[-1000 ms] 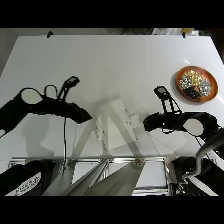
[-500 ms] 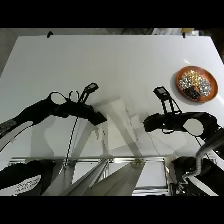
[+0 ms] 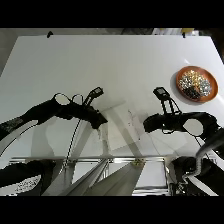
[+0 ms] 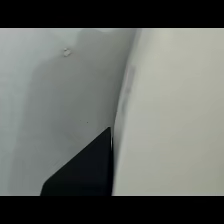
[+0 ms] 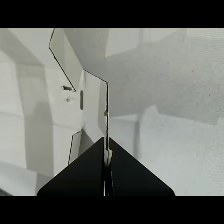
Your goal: Fold the box and place the chain.
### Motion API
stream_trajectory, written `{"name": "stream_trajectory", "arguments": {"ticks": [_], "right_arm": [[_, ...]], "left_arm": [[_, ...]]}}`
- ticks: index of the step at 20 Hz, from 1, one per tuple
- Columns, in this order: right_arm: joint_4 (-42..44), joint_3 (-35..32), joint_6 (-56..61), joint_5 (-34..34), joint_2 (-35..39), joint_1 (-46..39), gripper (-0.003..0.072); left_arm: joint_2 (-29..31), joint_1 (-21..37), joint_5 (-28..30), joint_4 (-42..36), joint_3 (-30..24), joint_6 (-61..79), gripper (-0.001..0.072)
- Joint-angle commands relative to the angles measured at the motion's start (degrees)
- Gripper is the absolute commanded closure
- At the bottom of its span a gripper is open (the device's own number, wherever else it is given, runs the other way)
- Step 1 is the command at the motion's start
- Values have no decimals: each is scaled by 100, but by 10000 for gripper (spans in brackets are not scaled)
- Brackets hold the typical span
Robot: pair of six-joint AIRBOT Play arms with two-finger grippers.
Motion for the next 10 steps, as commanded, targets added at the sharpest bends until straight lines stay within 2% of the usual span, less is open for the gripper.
{"name": "stream_trajectory", "arguments": {"ticks": [1, 2, 4, 6, 10], "right_arm": [[13, 7, -2, -7, 4, 7, 665], [13, 28, -2, -9, 7, 7, 611], [26, 175, -2, 61, 7, 7, 441], [-17, 420, -26, 181, 9, 7, 340], [-369, 940, -66, 433, 9, 7, 337]], "left_arm": [[-13, -2, 39, 83, 39, 573, 705], [-13, 0, 33, 83, 103, 787, 706], [-13, 0, -26, 111, 339, 1108, 710], [-15, -2, -216, 472, 734, 1097, 711], [-15, -2, -680, 1419, 1333, 1298, 711]]}}
